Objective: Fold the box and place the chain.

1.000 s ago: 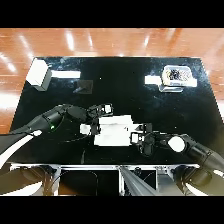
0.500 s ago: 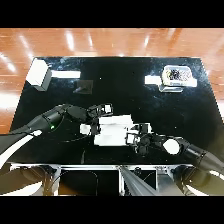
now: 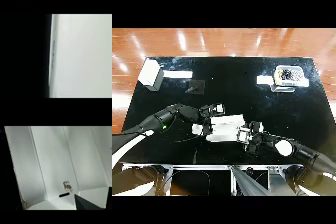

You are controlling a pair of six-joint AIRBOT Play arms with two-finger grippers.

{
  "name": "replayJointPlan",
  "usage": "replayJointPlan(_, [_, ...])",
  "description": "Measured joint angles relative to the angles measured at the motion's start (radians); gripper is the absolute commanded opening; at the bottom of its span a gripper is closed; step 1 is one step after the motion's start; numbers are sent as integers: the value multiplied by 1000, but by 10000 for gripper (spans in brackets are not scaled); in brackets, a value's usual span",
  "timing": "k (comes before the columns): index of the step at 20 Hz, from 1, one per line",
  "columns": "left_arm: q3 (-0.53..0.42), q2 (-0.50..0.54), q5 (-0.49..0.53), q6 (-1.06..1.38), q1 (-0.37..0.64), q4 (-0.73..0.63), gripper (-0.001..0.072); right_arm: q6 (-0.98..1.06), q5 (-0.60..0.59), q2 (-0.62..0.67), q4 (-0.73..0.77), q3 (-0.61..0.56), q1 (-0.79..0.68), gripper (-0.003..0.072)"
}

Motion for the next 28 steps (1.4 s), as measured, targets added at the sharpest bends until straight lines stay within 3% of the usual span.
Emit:
replayJointPlan(15, [0,0,-2,0,0,-1,20,121,-43,56,-46,17,-1,706])
replayJointPlan(23, [0,0,-2,0,0,-1,20,179,175,60,-58,82,-164,706])
replayJointPlan(28, [0,0,-2,0,0,-1,20,129,234,50,-54,97,-225,706])
